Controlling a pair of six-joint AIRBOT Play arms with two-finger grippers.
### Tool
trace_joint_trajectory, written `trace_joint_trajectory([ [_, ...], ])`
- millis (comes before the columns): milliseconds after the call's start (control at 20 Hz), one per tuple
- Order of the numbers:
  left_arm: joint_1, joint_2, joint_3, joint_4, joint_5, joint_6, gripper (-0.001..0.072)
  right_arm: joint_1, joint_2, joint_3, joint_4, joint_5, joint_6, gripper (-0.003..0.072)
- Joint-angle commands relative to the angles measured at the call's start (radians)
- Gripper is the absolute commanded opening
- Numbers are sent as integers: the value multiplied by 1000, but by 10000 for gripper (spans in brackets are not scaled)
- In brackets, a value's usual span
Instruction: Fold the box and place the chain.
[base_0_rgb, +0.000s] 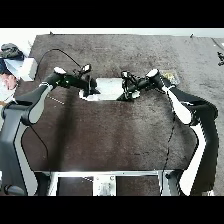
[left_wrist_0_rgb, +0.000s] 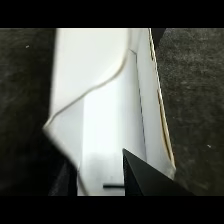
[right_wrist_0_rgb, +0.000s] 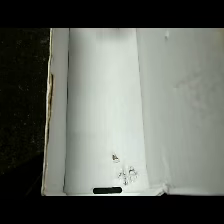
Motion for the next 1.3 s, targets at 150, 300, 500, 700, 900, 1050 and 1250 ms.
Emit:
trace_joint_trajectory([
  [150,119,116,6,-18,-208,-73,352,0,-1,0,0,0,0,444],
  [300,130,138,9,-58,-304,-111,83,0,-1,0,0,0,0,444],
  [500,76,138,8,-46,-264,-114,13,0,-1,0,0,0,0,444],
  [700,0,138,8,36,9,-175,13,0,-1,0,0,0,0,444],
  [900,-40,138,8,34,179,-202,13,0,-1,0,0,0,0,444],
  [1050,-53,138,0,33,238,-203,13,0,-1,0,0,0,0,444],
  [1250,-55,129,-42,28,331,-202,13,0,0,0,0,0,0,444],
])
